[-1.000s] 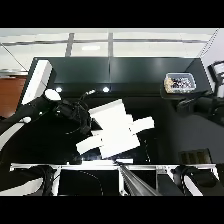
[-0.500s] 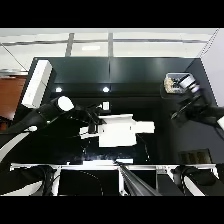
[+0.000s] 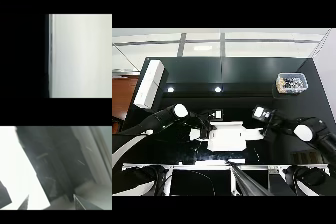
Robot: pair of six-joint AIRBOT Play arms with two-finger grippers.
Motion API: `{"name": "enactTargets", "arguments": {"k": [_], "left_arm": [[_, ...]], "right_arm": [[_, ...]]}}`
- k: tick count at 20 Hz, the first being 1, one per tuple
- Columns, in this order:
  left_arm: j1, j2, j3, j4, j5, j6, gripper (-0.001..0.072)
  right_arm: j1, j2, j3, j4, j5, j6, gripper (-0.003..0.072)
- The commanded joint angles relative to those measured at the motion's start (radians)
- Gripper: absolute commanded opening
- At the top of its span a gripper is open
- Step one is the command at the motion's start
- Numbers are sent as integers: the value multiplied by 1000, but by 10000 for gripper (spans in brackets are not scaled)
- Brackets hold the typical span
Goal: Fold the box and place the chain.
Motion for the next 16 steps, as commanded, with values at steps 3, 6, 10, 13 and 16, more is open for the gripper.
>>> {"name": "enactTargets", "arguments": {"k": [3,6,10,13,16], "left_arm": [[0,0,-3,5,-14,7,30],[0,0,-3,8,-14,7,30],[0,0,-3,8,-10,7,30],[0,0,-3,8,-10,7,30],[0,0,-3,8,-10,7,30]], "right_arm": [[105,-81,-15,220,32,-253,637],[105,-103,-15,278,108,-300,638],[110,-141,-18,323,134,-367,637],[116,-167,-18,370,133,-410,637],[158,-187,-19,387,102,-438,637]]}}
